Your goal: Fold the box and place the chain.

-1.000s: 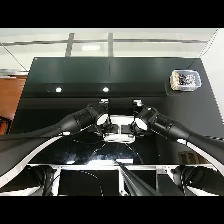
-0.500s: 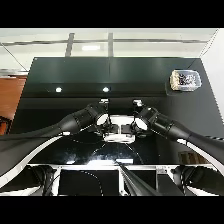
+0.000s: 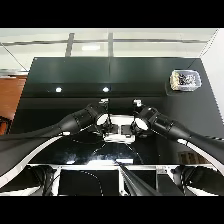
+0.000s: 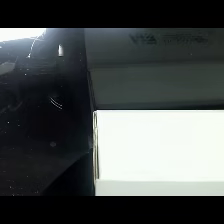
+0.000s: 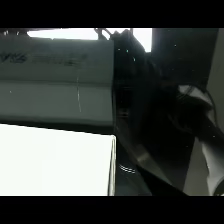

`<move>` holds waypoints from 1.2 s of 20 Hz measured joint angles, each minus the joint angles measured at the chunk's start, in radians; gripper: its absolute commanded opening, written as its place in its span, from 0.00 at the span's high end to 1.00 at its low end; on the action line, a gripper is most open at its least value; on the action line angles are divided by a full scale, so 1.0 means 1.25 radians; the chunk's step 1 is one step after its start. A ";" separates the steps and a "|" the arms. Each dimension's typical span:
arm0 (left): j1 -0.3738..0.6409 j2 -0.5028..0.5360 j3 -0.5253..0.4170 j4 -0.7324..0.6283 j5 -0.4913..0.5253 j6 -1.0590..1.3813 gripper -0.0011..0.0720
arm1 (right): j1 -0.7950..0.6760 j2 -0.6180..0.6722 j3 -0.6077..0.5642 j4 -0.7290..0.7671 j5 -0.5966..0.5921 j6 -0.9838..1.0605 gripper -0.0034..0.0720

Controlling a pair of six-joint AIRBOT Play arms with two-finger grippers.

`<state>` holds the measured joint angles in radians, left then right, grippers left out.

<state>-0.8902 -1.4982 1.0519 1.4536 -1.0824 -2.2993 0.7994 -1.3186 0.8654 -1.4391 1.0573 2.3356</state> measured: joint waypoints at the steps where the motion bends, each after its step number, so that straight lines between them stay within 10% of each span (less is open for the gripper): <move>1: 0.000 0.000 0.000 0.000 0.000 0.000 0.94 | -0.001 0.006 0.000 -0.001 0.009 -0.011 0.33; 8: 0.000 0.000 0.000 0.000 0.000 0.000 0.94 | -0.006 0.198 0.004 -0.043 0.101 -0.110 0.33; 15: 0.000 0.000 0.000 0.000 0.000 -0.001 0.94 | -0.180 0.389 0.004 -0.484 0.165 -0.146 0.33; 19: 0.000 0.000 0.000 0.000 0.000 -0.001 0.94 | -0.465 0.308 0.030 -0.503 -0.036 -0.157 0.33; 21: 0.000 0.000 0.000 0.000 0.000 -0.001 0.94 | -0.575 0.212 0.096 -0.425 -0.097 -0.173 0.10; 24: 0.000 0.000 0.000 0.000 0.000 -0.001 0.94 | -0.687 0.026 0.264 -0.246 -0.102 -0.220 0.10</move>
